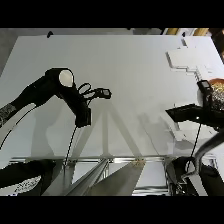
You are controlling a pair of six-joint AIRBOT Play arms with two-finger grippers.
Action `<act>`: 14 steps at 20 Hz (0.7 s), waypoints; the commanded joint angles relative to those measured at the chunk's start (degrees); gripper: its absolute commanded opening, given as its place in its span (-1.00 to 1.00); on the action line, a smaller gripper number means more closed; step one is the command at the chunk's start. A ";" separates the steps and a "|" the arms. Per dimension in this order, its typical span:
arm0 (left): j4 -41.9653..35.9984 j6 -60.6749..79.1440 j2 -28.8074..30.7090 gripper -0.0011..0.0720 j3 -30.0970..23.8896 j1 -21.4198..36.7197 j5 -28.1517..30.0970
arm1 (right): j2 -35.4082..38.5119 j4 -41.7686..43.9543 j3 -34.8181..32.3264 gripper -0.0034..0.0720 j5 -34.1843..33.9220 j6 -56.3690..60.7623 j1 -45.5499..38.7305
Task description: Fold the box and place the chain.
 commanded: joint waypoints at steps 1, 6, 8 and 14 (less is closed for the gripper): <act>0.02 0.00 0.04 -0.95 0.04 0.04 0.02 | -1.46 -16.76 7.54 0.94 -0.66 24.02 -2.21; 0.02 0.00 0.04 -0.95 0.04 0.02 0.02 | -12.76 -49.90 29.20 0.94 9.57 28.35 -8.00; 0.02 0.00 0.04 -0.95 0.04 0.02 0.02 | -16.09 -53.02 30.95 0.94 6.91 28.00 -9.86; 0.02 0.00 0.04 -0.95 0.04 0.02 0.02 | -26.23 -52.33 30.93 0.91 8.55 17.31 -14.49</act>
